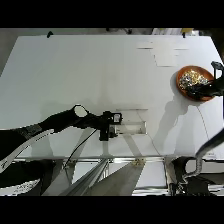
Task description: Fold the box and place the chain.
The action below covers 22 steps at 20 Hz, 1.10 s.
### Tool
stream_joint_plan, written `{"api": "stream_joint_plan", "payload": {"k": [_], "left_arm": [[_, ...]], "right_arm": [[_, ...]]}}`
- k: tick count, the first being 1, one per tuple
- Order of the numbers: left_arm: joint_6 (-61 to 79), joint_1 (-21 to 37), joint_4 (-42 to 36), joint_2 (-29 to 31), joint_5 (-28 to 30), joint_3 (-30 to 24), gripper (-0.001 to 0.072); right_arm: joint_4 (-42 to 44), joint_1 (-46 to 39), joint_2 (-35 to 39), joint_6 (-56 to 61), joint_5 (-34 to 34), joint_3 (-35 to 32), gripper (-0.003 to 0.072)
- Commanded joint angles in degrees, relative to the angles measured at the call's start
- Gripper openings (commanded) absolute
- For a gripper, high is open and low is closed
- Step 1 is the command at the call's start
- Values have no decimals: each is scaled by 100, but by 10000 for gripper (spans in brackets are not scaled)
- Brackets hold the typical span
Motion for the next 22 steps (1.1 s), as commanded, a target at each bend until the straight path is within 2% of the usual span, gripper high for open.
{"api": "stream_joint_plan", "payload": {"k": [1, 5, 10, 13, 17, 22], "left_arm": [[0, 2, 0, -2, 0, -2, 210], [0, 2, 0, -2, 2, -2, 210], [0, 2, 0, -2, 0, -2, 210], [0, 2, 0, -2, 0, -2, 210], [0, 4, 0, -2, 2, -2, 210], [0, 2, 0, -2, 0, -2, 210]], "right_arm": [[55, 0, 22, -31, 46, 0, 20], [146, 0, 501, -24, 111, 0, 20], [992, 7, 1381, -35, 538, -2, 20], [1622, 118, 2227, -382, 710, -2, 19], [2044, 717, 3475, -503, 1095, -2, 19], [2046, 1423, 4433, -503, 2000, -2, 19]]}}
